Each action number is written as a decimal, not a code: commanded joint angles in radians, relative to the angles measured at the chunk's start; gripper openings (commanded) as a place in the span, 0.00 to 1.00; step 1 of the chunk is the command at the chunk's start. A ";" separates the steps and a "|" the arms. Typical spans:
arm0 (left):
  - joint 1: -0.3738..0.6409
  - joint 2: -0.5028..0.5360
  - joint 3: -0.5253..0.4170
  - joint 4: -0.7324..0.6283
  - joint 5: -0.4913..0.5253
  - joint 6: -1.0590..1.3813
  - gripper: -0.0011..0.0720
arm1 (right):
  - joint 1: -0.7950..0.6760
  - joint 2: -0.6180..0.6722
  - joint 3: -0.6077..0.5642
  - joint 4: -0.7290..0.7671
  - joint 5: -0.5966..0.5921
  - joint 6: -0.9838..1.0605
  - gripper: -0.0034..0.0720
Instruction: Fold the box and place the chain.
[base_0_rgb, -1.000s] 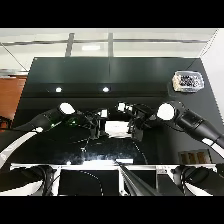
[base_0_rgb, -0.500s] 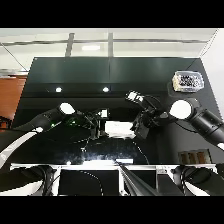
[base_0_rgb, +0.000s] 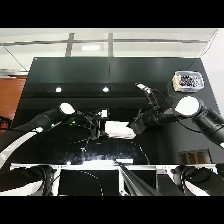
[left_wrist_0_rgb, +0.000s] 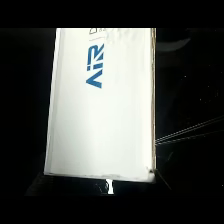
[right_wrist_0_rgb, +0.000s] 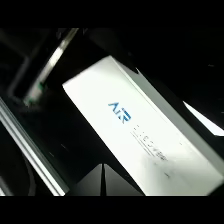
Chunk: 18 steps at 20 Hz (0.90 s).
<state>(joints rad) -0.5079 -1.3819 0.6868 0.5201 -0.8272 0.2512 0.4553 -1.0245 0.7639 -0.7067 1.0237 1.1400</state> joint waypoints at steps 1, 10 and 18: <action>0.000 -0.001 0.000 0.000 0.001 -0.001 0.56 | 0.006 -0.016 -0.099 0.266 -0.179 0.168 0.06; 0.000 -0.001 0.000 0.000 0.001 -0.001 0.56 | 0.111 -0.049 -0.219 0.336 -0.385 0.270 0.06; 0.000 -0.001 0.000 0.000 0.001 -0.001 0.56 | 0.119 -0.106 -0.219 0.316 -0.397 0.270 0.06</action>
